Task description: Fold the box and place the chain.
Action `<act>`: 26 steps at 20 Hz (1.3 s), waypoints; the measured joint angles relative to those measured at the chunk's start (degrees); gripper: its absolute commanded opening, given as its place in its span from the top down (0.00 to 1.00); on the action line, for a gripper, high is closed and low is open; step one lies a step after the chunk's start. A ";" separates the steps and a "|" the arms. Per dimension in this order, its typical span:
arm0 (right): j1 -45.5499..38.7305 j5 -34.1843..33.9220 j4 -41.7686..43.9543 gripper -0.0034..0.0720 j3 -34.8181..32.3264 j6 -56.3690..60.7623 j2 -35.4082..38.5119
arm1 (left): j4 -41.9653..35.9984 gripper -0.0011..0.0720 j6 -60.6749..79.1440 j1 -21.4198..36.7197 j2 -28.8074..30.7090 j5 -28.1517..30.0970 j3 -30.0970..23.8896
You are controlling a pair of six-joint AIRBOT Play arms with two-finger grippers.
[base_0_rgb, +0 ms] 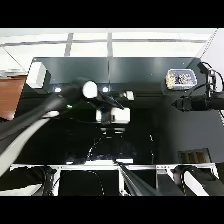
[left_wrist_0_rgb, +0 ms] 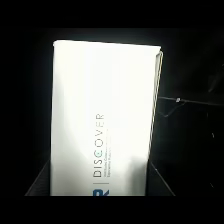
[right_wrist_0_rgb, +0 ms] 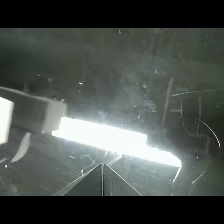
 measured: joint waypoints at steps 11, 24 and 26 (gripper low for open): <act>0.00 -1.55 0.35 0.93 -0.17 0.02 0.00 | 17.20 0.50 -36.06 48.78 17.16 -4.98 -8.87; 0.02 -2.08 0.46 0.93 -0.63 1.38 0.00 | 7.98 0.50 -27.26 63.89 -4.83 3.89 -1.09; 0.00 -2.19 0.50 0.93 -0.63 2.01 0.00 | 6.45 0.50 -26.88 63.91 -7.56 4.98 1.05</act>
